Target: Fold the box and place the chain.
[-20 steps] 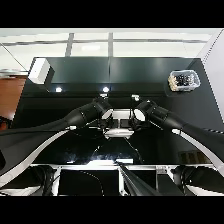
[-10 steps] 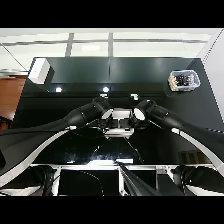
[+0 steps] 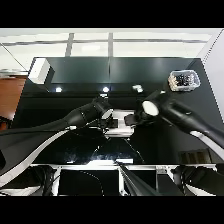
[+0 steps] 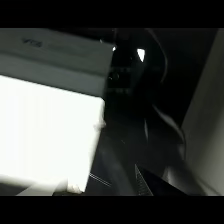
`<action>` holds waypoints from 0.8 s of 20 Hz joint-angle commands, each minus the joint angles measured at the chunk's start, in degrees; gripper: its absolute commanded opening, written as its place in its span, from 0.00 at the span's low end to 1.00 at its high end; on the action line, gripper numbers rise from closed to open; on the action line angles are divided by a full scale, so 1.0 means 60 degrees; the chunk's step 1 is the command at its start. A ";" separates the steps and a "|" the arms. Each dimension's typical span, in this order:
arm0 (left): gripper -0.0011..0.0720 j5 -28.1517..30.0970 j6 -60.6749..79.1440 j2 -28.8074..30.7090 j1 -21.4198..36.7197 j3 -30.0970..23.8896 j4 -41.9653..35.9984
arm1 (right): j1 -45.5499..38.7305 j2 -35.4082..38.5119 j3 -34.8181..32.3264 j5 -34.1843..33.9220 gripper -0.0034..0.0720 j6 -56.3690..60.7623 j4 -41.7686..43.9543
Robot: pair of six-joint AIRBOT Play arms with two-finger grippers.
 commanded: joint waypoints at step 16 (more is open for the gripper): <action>0.05 -0.0011 0.0000 -0.0007 0.0007 0.0004 0.0004 | -0.8156 -0.1381 0.1228 -0.4841 0.99 -0.1271 -0.1927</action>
